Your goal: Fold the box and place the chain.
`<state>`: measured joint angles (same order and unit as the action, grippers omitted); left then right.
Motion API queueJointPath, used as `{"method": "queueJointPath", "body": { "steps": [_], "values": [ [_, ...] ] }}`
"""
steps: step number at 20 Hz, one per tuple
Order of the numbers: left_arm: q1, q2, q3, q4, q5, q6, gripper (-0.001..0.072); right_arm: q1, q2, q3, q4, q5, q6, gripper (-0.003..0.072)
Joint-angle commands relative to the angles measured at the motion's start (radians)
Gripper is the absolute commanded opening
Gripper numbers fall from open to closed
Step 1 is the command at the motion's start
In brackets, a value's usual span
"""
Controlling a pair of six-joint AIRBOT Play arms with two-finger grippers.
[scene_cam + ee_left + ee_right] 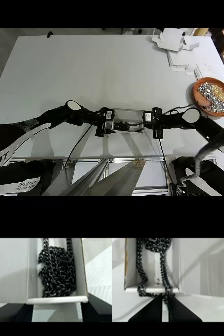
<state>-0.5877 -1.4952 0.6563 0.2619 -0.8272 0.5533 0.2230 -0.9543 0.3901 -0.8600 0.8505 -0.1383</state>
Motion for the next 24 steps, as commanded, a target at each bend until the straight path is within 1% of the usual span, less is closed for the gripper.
{"method": "queueJointPath", "body": {
  "steps": [1,2,3,4,5,7,8,10,11,12,14,15,18,20,21,22,23,24],
  "values": [
    [0.0,0.001,0.0,0.0,0.001,0.0,0.0363,0.0,0.117,0.0,-0.181,0.046,0.174,0.0016],
    [0.0,0.001,0.0,0.0,0.001,0.0,0.0363,0.0,0.176,0.0,-0.234,0.062,0.229,0.0016],
    [0.0,0.001,0.0,0.0,0.0,0.0,0.0363,0.0,0.231,0.0,-0.235,0.079,0.251,0.0016],
    [0.0,0.001,0.0,0.0,0.0,0.0,0.0363,0.0,0.293,0.0,-0.176,0.092,0.247,0.0016],
    [0.0,0.001,0.0,0.0,0.001,0.0,0.0363,0.0,0.346,0.0,-0.074,0.091,0.225,0.0016],
    [0.0,0.001,0.0,0.0,0.0,0.0,0.0363,0.0,0.415,0.0,0.178,0.076,0.098,0.0016],
    [0.0,0.0,0.0,0.0,0.0,0.0,0.0363,0.0,0.422,0.0,0.289,0.063,0.037,0.0016],
    [0.0,0.001,0.0,0.0,0.001,0.0,0.0363,0.0,0.406,0.0,0.444,0.045,-0.005,0.0016],
    [0.0,0.001,0.0,0.0,0.0,0.0,0.0363,0.01,0.388,0.0,0.494,0.047,-0.005,0.0016],
    [0.0,0.001,0.0,0.0,0.001,0.0,0.0363,0.035,0.369,0.0,0.515,0.046,-0.005,0.0016],
    [0.0,0.0,0.0,0.0,0.001,0.0,0.0363,0.119,0.313,0.0,0.516,0.02,-0.005,0.0017],
    [0.0,0.001,0.0,0.0,0.001,0.0,0.0363,0.167,0.279,0.0,0.515,-0.016,-0.005,0.0017],
    [0.0,0.001,0.0,0.0,0.001,0.0,0.0363,0.29,0.158,0.0,0.506,-0.186,-0.005,0.0017],
    [0.0,0.001,0.0,0.0,0.0,0.0,0.0363,0.307,0.113,0.0,0.457,-0.233,-0.004,0.0021],
    [0.0,0.001,0.0,0.0,0.0,0.0,0.0363,0.304,0.114,0.002,0.42,-0.238,0.005,0.0068],
    [0.0,0.001,0.0,0.0,0.001,0.0,0.0363,0.293,0.127,0.015,0.365,-0.217,0.015,0.0126],
    [0.0,0.001,0.0,0.0,0.0,0.0,0.0363,0.277,0.148,0.036,0.297,-0.181,0.036,0.0142],
    [0.0,0.001,0.0,0.0,0.001,0.0,0.0363,0.251,0.175,0.063,0.212,-0.135,0.072,0.0177]
  ]
}}
